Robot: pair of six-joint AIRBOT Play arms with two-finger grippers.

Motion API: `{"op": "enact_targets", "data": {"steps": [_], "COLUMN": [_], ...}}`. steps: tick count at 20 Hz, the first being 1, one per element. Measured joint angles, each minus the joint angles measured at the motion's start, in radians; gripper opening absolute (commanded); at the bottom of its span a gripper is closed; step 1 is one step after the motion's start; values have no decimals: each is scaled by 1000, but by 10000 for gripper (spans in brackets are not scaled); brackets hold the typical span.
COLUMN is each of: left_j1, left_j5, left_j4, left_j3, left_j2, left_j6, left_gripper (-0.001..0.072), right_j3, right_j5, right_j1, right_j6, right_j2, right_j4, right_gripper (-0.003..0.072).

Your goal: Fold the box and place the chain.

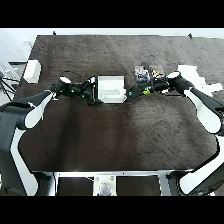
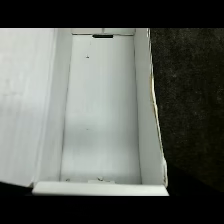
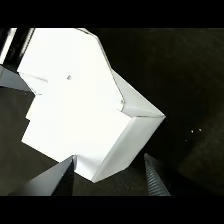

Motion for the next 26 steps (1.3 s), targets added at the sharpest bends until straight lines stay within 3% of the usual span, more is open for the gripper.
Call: {"op": "enact_targets", "data": {"steps": [13, 26], "left_j1": [0, 0], "left_j5": [0, 0], "left_j4": [0, 0], "left_j3": [0, 0], "left_j2": [0, 0], "left_j6": [0, 0], "left_gripper": [350, 350], "right_j3": [33, 89], "right_j5": [-37, -55], "right_j1": [43, 114], "right_j6": [150, 359], "right_j2": [0, 0], "right_j4": [-5, -153], "right_gripper": [543, 541]}}
